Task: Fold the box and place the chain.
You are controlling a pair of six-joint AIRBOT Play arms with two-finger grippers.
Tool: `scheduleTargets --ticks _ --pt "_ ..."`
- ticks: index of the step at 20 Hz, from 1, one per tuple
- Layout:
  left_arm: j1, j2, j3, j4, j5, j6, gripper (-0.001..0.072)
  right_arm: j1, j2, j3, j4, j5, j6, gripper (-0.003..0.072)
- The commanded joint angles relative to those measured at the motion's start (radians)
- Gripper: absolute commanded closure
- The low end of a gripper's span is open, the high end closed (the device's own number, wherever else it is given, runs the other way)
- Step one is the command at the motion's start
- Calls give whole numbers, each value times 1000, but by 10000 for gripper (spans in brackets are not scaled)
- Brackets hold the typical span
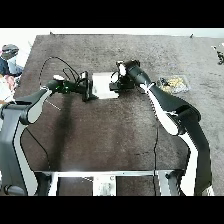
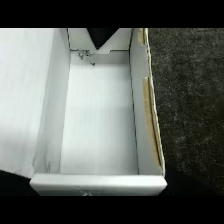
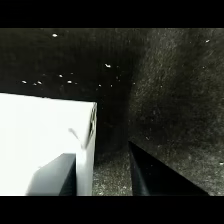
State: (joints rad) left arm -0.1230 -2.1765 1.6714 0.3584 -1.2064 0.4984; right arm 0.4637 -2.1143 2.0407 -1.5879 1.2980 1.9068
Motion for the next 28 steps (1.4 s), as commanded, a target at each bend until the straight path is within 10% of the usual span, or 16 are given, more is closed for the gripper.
scheduleTargets --ticks 1,18,28 --pt "-1 0 1 0 -6 0 433 0 29 1 6 -37 1 358" --pt "-1 0 1 0 -6 0 434 -60 220 -2 -34 44 -161 359" --pt "-1 0 1 0 -6 0 434 -32 69 -34 151 -48 -162 403"
